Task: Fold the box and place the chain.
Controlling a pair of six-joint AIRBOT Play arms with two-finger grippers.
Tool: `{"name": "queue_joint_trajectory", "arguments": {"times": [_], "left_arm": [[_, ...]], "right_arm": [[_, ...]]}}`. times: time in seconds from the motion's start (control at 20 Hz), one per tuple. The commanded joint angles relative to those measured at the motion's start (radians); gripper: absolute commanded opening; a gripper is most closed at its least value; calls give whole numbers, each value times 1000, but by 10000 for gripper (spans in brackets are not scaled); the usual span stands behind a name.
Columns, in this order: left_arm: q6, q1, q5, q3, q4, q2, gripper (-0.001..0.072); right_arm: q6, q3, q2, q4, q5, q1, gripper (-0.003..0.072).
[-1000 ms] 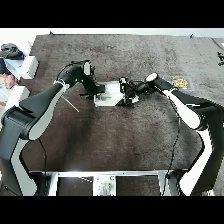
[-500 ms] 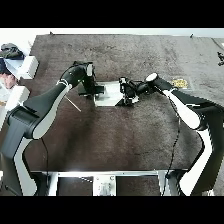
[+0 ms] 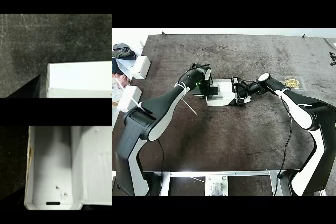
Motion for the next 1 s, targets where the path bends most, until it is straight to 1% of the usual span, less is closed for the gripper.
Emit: {"name": "queue_joint_trajectory", "arguments": {"times": [0.0, 0.05, 0.1, 0.4, 0.45, 0.5, 0.55, 0.6, 0.75, 0.95], "left_arm": [[-29, -8, -1, 1, 15, -7, 203], [-37, -7, -2, 1, 15, -8, 136], [-43, -7, -3, 1, 17, -9, 16], [-41, -7, -4, 1, 14, -8, 16], [-8, -8, -1, 1, 5, -5, 142], [60, -7, -1, 2, -5, -2, 398], [151, -7, -16, 11, -5, 0, 564], [216, -7, -38, 23, -6, 0, 611], [264, -7, -93, 79, -15, 0, 609], [381, -7, -158, 191, -10, 1, 609]], "right_arm": [[-2, 0, 0, -1, 1, 1, 331], [-1, 0, 0, -1, 1, 1, 331], [-1, 0, 0, -1, 1, 1, 331], [-2, 0, 0, -1, 1, 1, 332], [-1, 0, 0, -1, 1, 1, 331], [-1, 0, 0, -1, 1, 1, 331], [-2, 0, 0, -1, 1, 1, 331], [-1, 0, 0, -1, 1, 1, 332], [-1, 0, 0, -1, 1, 1, 331], [-1, 0, 0, -1, 1, 1, 331]]}}
